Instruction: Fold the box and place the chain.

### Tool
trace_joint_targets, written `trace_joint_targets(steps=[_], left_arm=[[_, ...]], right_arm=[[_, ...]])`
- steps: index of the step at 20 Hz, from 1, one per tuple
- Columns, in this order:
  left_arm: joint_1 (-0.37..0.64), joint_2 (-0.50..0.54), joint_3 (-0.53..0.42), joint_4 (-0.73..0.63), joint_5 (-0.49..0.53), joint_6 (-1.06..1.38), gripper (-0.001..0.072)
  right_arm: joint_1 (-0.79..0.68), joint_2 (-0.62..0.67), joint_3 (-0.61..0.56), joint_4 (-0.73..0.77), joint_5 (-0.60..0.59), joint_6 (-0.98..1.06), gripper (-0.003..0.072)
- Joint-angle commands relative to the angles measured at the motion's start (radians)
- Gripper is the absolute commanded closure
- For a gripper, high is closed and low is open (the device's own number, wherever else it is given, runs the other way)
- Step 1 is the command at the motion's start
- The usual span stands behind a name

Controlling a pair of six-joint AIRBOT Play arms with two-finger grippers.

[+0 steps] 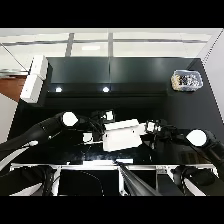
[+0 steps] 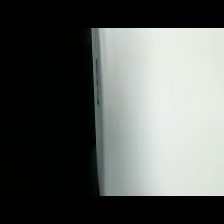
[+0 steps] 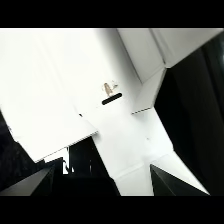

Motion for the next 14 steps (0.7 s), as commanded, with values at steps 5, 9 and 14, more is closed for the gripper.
trace_joint_targets(steps=[5, 9, 14], left_arm=[[0.004, -0.002, -0.021, -0.066, -0.037, 0.196, 0.0681], [0.005, -0.002, -0.02, -0.017, -0.07, 0.197, 0.068], [0.005, -0.002, -0.02, -0.021, -0.06, 0.192, 0.068]], right_arm=[[0.002, -0.031, -0.001, -0.014, 0.043, -0.032, -0.0021], [0.019, -0.038, -0.002, -0.002, 0.053, -0.048, -0.0021], [0.147, -0.038, -0.012, 0.011, 0.05, -0.051, -0.0021]])
